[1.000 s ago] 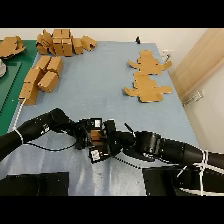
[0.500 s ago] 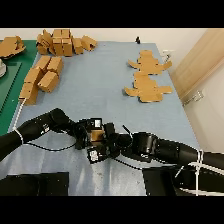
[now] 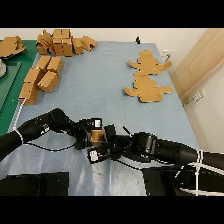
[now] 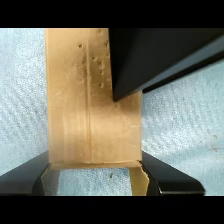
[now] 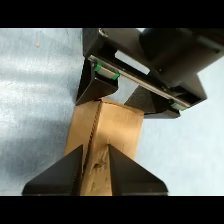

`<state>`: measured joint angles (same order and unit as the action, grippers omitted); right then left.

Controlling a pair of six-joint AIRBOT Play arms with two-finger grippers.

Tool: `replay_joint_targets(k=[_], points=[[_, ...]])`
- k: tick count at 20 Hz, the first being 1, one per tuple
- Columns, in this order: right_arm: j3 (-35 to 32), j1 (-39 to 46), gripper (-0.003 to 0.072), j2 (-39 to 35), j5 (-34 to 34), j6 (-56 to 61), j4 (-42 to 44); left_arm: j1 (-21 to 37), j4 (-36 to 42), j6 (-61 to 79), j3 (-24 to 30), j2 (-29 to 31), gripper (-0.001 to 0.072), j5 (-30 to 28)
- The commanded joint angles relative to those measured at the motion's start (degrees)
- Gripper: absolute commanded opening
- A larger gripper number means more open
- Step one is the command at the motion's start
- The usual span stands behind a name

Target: Fold the box.

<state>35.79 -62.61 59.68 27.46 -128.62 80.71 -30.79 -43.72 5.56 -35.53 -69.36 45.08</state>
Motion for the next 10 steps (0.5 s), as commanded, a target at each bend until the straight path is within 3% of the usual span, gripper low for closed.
replay_joint_targets(k=[1,10], points=[[0.0,0.0,0.0309,-0.1,2.0,0.0,0.6,0.0,0.0,0.0,0.0,0.0,0.0533,0.0],[0.0,0.0,0.0312,-1.8,2.2,0.1,1.4,0.1,0.0,0.0,0.0,0.0,0.0532,0.0]])
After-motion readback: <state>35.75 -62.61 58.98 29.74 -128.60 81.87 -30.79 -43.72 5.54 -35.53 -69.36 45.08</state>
